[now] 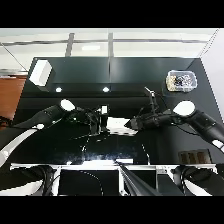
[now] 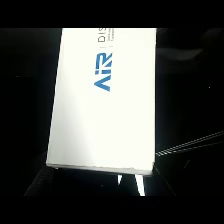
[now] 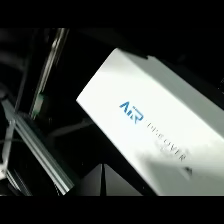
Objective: Fold the box and place the chain.
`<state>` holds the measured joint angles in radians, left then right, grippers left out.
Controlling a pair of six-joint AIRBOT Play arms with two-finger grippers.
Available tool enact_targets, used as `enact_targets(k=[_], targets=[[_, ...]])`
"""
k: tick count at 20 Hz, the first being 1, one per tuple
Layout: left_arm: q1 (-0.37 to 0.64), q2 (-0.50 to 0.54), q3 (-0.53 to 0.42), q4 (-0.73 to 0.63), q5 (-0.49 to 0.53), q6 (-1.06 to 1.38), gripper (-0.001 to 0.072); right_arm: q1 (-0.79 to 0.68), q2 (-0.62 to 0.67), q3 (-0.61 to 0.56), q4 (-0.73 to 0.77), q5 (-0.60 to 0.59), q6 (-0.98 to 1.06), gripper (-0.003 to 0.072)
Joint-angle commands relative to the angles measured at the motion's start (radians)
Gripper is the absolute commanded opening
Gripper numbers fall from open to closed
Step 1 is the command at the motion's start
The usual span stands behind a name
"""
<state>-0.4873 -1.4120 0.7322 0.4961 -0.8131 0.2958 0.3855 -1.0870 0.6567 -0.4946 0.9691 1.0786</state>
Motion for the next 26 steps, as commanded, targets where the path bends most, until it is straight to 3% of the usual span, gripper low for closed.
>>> enact_targets(k=[1,6,17,20,23,24,25,26], targets=[[0.001,0.0,0.001,0.0,0.0,0.0,0.04,0.006,-0.079,-0.016,0.075,-0.051,-0.002,0.0013],[0.001,0.0,0.001,0.0,0.0,0.0,0.04,0.01,-0.158,-0.016,0.071,-0.065,-0.005,0.0014],[0.001,0.0,0.001,0.0,0.0,0.0,0.04,0.008,-0.162,-0.016,0.035,-0.083,-0.014,0.0013],[0.006,0.0,0.003,0.001,0.002,0.0,0.04,-0.032,-0.135,0.013,0.057,-0.006,-0.016,0.0013],[0.019,0.016,0.005,0.002,0.001,0.0,0.0406,-0.133,-0.035,0.077,0.056,0.149,-0.012,0.0013],[0.023,0.029,0.005,0.009,0.0,-0.001,0.0494,-0.175,0.012,0.093,0.056,0.188,-0.009,0.0013],[0.024,0.045,0.005,0.028,0.001,-0.01,0.0679,-0.225,0.064,0.106,0.055,0.227,0.0,0.0013],[0.027,0.063,0.005,0.058,-0.002,-0.04,0.0704,-0.28,0.117,0.115,0.054,0.262,0.005,0.0013]])
